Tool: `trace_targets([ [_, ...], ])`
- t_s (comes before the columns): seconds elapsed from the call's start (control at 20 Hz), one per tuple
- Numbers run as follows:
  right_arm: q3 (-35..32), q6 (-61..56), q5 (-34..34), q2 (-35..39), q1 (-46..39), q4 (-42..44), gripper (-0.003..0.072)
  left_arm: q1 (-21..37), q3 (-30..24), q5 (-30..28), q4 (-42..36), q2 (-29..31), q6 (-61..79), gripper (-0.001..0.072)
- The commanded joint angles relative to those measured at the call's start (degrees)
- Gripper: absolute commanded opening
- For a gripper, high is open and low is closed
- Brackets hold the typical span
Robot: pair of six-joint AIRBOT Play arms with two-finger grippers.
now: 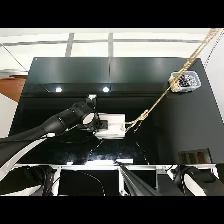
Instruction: Fold the box and place the chain.
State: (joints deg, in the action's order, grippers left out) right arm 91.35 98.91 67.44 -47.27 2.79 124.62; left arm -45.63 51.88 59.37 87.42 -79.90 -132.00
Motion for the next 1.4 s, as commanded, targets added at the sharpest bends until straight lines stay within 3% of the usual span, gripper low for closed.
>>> trace_targets([
  [0.0, -0.63, 1.27, 3.58, 0.17, 7.74, 1.11, 0.0023, -0.04, 0.02, 0.90, -0.07, 0.00, -0.07, 0.0032],
  [0.35, -16.98, 0.00, 2.47, -0.42, 21.53, 0.79, 0.0023, -0.04, 0.02, 0.98, -0.07, 0.00, -0.07, 0.0032],
  [0.6, -26.05, -0.57, -6.67, -3.65, 27.67, 5.25, 0.0023, -0.04, 0.02, 0.94, -0.04, 0.00, -0.07, 0.0032],
  [0.95, -27.91, -0.52, -10.05, -13.53, 33.16, 5.40, 0.0023, -0.04, 0.02, 0.94, -0.04, 0.00, -0.07, 0.0032],
  [1.35, -28.35, -1.42, -9.11, -13.86, 32.15, -2.40, 0.0024, -0.04, 0.02, 1.05, -0.02, 0.00, -0.07, 0.0032],
])
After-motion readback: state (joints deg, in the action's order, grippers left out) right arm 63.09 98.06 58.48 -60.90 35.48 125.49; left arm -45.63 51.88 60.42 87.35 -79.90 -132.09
